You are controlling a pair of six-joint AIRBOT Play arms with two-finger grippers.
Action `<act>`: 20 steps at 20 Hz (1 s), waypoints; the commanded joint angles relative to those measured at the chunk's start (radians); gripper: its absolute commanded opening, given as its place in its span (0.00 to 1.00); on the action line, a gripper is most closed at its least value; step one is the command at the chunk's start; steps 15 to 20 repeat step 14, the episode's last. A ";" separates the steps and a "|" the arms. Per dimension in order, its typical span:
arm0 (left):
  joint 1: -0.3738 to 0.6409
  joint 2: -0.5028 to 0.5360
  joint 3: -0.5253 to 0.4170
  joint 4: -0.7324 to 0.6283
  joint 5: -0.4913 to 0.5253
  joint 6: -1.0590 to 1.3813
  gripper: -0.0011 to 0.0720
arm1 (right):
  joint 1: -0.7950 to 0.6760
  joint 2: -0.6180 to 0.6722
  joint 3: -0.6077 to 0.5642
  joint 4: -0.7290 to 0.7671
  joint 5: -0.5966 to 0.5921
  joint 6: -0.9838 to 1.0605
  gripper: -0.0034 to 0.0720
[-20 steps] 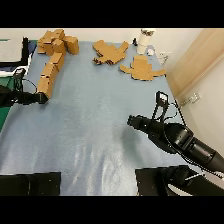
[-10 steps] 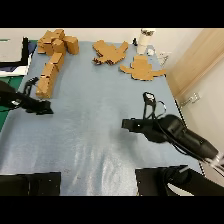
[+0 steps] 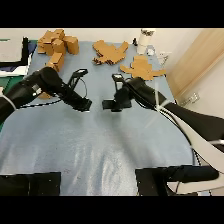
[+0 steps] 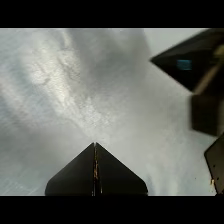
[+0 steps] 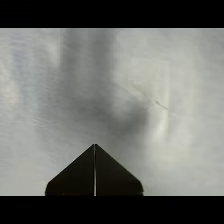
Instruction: Fold the box.
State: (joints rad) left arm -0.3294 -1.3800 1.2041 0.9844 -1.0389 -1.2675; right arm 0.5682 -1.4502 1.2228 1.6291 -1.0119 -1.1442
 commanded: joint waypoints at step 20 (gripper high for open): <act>-0.063 -0.035 0.043 0.034 0.003 -0.065 0.03 | -0.003 -0.117 0.141 0.106 -0.048 -0.061 0.05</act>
